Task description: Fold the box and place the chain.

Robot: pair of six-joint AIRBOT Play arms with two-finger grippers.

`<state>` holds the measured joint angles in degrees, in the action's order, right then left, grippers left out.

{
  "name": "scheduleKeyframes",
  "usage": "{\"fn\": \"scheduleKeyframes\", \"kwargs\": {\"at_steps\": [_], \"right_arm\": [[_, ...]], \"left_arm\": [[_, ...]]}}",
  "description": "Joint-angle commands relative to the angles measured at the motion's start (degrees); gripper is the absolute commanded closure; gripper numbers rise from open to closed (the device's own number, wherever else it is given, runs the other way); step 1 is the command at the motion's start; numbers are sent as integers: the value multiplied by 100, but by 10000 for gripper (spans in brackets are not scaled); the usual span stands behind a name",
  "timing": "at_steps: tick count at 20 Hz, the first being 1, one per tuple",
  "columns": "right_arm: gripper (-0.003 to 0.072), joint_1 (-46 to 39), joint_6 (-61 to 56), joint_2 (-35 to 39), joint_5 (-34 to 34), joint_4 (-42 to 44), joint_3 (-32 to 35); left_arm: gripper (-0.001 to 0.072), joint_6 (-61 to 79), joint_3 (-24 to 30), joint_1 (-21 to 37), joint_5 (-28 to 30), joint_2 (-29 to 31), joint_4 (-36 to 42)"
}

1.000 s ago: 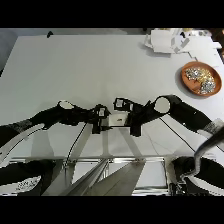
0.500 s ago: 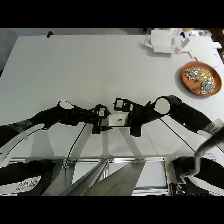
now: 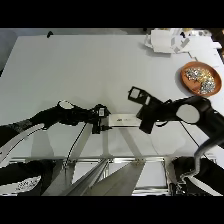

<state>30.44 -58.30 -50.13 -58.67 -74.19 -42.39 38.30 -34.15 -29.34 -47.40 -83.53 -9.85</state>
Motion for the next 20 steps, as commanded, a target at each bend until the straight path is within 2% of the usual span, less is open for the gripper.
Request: {"fn": "scheduleKeyframes", "kwargs": {"at_steps": [1, 3, 4, 8, 13, 15, 20], "right_arm": [[668, -702, -2068, 474, -1672, -1064, 13], [668, -1325, -2544, 476, -2400, -1370, 114], [668, -1626, -2625, 476, -2518, -1390, 225], [668, -2481, -2739, 511, -2358, -1386, 903], [668, -2651, -3353, 511, -1716, -1381, 1475], [668, -2651, -3838, 511, -1672, -1285, 1475], [668, -2651, -3853, 511, -1679, -1235, 1473]], "left_arm": [[572, 7, -2, 2, 4, 2, -4], [572, 4, -2, 2, 4, 4, -4], [572, 4, -2, 2, 4, 4, -4], [572, 4, -2, 2, 4, 4, -4], [572, 4, 0, 2, 4, 2, -4], [572, 4, -2, 2, 2, 4, -4], [572, 4, -2, 2, 4, 4, -4]]}}
